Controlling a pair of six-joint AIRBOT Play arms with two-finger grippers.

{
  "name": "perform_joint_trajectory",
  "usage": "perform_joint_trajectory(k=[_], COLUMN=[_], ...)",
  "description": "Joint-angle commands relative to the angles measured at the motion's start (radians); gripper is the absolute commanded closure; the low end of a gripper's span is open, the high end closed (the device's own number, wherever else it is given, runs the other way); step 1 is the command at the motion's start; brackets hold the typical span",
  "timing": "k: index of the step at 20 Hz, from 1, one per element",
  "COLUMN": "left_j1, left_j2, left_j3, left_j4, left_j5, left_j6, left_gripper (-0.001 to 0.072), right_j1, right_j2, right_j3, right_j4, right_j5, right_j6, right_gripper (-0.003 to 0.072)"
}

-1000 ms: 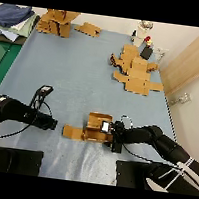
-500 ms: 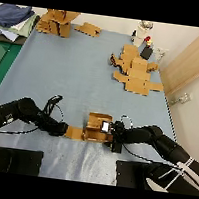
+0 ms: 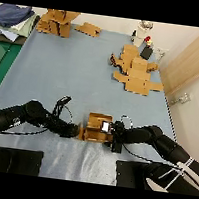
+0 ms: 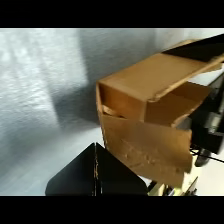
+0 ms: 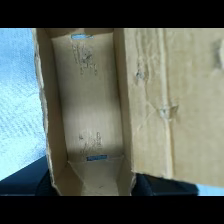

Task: Fold the box.

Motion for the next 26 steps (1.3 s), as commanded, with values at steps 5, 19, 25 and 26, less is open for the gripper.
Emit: perform_joint_trajectory(k=[5,19,25,26], left_j1=[-0.016,0.031,0.019,0.018], left_j2=[0.034,0.034,0.034,0.032], left_j3=[0.03,0.044,0.044,0.044], left_j4=[-0.008,-0.003,-0.07,-0.071], left_j5=[0.017,-0.003,0.018,0.034], left_j6=[-0.031,-0.069,-0.046,-0.044], left_gripper=[0.0694,0.0232,0.0233,0.0233], right_j1=[0.0,0.0,0.0,0.0], right_j2=[-0.001,-0.001,-0.001,-0.001], right_j3=[0.0,0.0,0.0,0.0], right_j4=[0.0,0.0,0.0,0.0], right_j5=[0.0,0.0,0.0,0.0], right_j6=[0.0,0.0,0.0,0.0], right_gripper=[0.0181,0.0181,0.0181,0.0182])
